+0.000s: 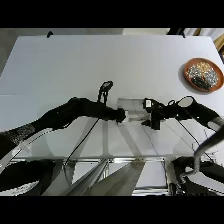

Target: Fold the box and place the chain.

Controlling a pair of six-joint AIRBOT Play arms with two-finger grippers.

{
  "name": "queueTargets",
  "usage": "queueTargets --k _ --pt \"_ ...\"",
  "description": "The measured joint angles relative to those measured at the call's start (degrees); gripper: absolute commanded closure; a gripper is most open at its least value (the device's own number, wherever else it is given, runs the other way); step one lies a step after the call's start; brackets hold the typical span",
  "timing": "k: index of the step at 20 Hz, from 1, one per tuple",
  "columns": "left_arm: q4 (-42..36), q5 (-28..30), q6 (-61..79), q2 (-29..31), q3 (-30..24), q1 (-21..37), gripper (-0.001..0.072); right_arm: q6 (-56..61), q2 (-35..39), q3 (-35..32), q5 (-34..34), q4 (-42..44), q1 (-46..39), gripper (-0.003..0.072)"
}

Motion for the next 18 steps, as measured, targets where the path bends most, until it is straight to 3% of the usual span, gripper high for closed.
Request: queueTargets --k 9,18 --pt "6.71 5.46 -7.87 -1.07 3.26 0.26 0.0198 -0.02 0.00 0.00 0.02 0.00 0.00 0.0394" --pt "13.25 12.83 -17.31 -5.40 11.15 -0.28 0.0198 -0.02 0.00 0.00 0.00 0.00 0.00 0.0394"
